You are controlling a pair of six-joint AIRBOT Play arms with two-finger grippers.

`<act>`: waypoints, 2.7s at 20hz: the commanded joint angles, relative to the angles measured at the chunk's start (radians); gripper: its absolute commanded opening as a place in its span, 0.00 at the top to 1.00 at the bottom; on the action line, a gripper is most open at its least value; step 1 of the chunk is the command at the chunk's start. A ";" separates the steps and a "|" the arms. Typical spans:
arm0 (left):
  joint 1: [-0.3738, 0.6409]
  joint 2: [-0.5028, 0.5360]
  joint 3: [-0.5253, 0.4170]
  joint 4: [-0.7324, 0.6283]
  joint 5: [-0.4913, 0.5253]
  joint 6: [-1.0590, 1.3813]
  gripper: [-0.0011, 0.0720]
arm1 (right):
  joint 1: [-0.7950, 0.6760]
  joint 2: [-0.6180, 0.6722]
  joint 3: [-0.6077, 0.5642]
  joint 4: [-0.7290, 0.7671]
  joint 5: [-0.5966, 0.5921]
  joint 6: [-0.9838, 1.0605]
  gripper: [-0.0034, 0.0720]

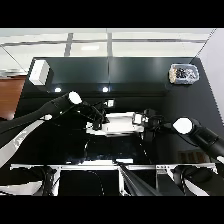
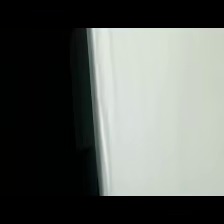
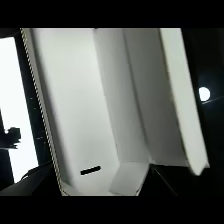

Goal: Fold the box and place the chain.

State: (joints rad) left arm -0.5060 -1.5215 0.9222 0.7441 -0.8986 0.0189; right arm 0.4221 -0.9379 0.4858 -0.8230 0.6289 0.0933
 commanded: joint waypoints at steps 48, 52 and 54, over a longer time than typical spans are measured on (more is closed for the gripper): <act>0.000 -0.001 0.001 0.000 0.000 0.001 0.95 | -0.071 -0.275 0.002 0.244 0.079 -0.348 0.02; 0.000 -0.001 0.001 0.000 0.000 0.001 0.95 | -0.071 -0.275 0.002 0.248 0.067 -0.339 0.03; 0.000 -0.001 0.001 0.000 0.000 0.001 0.95 | -0.071 -0.275 0.002 0.248 0.067 -0.339 0.34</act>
State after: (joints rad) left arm -0.5060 -1.5215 0.9222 0.7437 -0.8989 0.0196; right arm 0.3500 -1.2118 0.4889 -0.5751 0.7036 -0.2489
